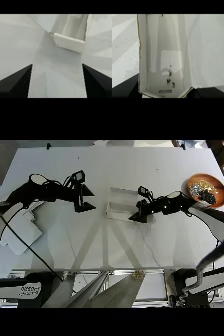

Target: Fold the box and place the chain.

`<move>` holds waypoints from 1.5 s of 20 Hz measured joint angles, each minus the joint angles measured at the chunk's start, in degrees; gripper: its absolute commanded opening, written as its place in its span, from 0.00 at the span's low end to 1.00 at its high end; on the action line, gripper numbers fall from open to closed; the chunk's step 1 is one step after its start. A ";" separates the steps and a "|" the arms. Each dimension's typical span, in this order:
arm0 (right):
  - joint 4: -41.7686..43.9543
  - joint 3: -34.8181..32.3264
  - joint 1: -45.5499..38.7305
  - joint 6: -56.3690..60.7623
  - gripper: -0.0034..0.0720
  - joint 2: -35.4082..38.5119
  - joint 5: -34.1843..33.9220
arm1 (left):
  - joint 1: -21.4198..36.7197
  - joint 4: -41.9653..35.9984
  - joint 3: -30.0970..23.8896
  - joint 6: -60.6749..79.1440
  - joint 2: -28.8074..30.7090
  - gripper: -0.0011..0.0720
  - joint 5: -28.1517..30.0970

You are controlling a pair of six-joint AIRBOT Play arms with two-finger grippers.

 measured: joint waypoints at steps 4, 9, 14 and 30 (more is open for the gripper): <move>0.00 0.00 -0.02 0.00 0.57 0.00 0.02 | 0.48 -7.28 -0.68 12.57 -6.40 0.97 -0.61; 0.00 0.00 -0.02 0.00 0.57 0.00 0.02 | -0.02 -12.50 3.04 18.71 -12.87 0.97 -4.87; 0.00 0.00 -0.02 0.02 0.57 0.00 0.02 | -2.08 -10.73 8.41 17.86 -15.80 0.97 -7.65; -0.02 0.00 0.00 0.00 0.57 0.00 0.02 | -3.50 -6.38 10.51 12.87 -18.01 0.97 -12.24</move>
